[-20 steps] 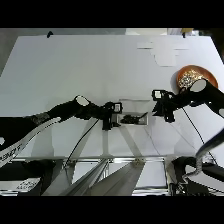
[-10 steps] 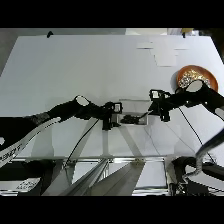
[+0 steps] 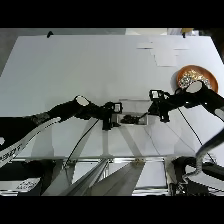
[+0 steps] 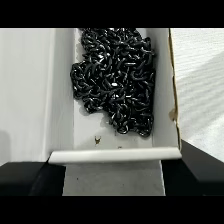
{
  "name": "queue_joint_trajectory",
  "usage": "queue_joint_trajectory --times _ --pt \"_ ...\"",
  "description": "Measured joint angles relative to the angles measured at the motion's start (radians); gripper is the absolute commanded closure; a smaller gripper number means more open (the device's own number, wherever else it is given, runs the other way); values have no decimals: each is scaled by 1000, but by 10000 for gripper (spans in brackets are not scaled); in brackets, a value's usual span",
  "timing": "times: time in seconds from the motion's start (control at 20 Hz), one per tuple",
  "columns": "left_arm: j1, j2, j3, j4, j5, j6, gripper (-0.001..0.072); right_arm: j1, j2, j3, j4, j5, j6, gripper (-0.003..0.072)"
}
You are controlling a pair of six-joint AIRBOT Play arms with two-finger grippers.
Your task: Fold the box and place the chain.
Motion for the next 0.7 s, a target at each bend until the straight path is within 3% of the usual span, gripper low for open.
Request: queue_joint_trajectory --times 0.15,0.25,0.3,0.55,0.7 --pt "0 0 0 0 0 0 540 0 0 0 3 -3 0 473" --pt "0 0 0 0 0 0 540 0 0 0 4 1 0 619" --pt "0 0 0 0 0 1 540 0 0 0 6 5 0 648" --pt "0 0 0 2 -2 3 540 0 1 0 5 27 7 668" --pt "0 0 0 0 4 0 540 0 21 0 -82 20 108 668"
